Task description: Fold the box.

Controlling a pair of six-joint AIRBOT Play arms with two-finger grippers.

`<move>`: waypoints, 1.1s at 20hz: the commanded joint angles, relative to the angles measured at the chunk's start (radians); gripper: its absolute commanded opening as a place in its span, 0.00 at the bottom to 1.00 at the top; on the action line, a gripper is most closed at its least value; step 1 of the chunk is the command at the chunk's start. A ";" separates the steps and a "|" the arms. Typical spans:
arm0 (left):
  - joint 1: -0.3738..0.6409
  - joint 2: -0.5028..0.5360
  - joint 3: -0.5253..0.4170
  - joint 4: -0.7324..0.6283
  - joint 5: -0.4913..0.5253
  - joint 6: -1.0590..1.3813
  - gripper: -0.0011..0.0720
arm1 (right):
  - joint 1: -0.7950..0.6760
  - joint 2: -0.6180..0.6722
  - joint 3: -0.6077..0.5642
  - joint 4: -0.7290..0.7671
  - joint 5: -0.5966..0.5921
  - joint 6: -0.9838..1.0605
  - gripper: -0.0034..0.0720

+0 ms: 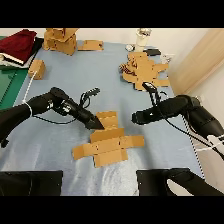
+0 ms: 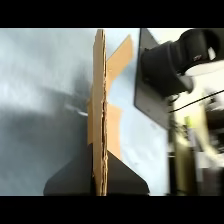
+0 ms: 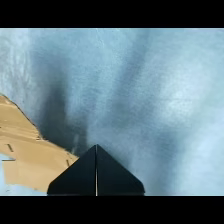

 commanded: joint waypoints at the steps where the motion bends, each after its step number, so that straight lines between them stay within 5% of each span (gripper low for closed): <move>1: -0.038 0.043 -0.013 -0.001 0.105 0.154 0.03 | 0.014 0.029 0.007 -0.005 -0.040 0.123 0.05; 10: -0.127 0.269 -0.274 -0.047 0.387 0.444 0.03 | 0.135 0.195 -0.186 -0.064 0.164 0.325 0.05; 22: -0.212 0.270 -0.304 0.010 0.473 0.344 0.03 | 0.169 0.195 -0.206 -0.089 0.185 0.336 0.05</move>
